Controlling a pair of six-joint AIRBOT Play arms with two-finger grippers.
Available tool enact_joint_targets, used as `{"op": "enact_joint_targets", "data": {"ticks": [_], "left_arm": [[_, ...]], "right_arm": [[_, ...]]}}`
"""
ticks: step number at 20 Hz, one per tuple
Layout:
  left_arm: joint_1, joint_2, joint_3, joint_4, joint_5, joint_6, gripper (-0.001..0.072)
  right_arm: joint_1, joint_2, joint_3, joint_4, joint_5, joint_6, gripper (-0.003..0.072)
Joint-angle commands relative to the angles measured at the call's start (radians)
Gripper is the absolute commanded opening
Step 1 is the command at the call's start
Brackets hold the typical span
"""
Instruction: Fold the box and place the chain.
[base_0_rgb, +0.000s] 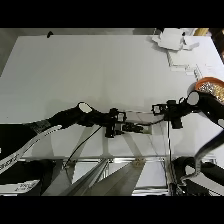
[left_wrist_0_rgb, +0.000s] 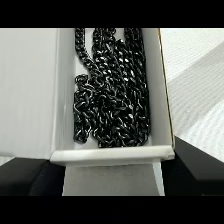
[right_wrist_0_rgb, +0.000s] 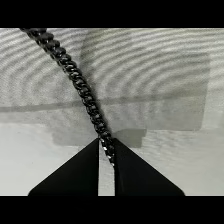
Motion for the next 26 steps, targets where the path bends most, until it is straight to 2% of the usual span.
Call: {"op": "enact_joint_targets", "data": {"ticks": [1, 4, 7, 11, 14, 16, 19, 23, 26], "left_arm": [[-0.001, 0.001, 0.000, 0.000, 0.000, 0.000, 0.0341], [0.000, 0.000, 0.000, 0.000, 0.000, 0.000, 0.0341], [0.000, 0.001, 0.000, 0.000, 0.000, 0.000, 0.0341], [-0.001, 0.001, 0.000, 0.000, 0.000, 0.000, 0.0341], [0.000, 0.001, 0.000, 0.000, 0.000, 0.000, 0.0341], [0.000, 0.001, 0.000, 0.000, 0.000, 0.000, 0.0341], [0.000, 0.000, 0.000, 0.000, 0.000, 0.000, 0.0341], [0.000, 0.001, 0.000, 0.000, 0.000, 0.000, 0.0341], [0.000, 0.001, 0.000, 0.000, 0.000, 0.000, 0.0341]], "right_arm": [[0.000, -0.006, -0.001, -0.002, -0.006, -0.001, 0.0030], [0.008, 0.021, -0.001, -0.005, 0.032, 0.000, 0.0016], [0.039, 0.129, -0.001, 0.007, 0.081, 0.029, 0.0016], [0.122, 0.344, -0.001, 0.130, 0.239, 0.034, 0.0016], [0.202, 0.482, -0.001, 0.267, 0.297, 0.040, 0.0016], [0.259, 0.533, -0.001, 0.379, 0.280, 0.063, 0.0016], [0.351, 0.530, -0.001, 0.502, 0.193, 0.063, 0.0016], [0.473, 0.477, -0.001, 0.567, -0.008, 0.063, 0.0016], [0.509, 0.395, -0.001, 0.566, -0.048, 0.063, 0.0016]]}}
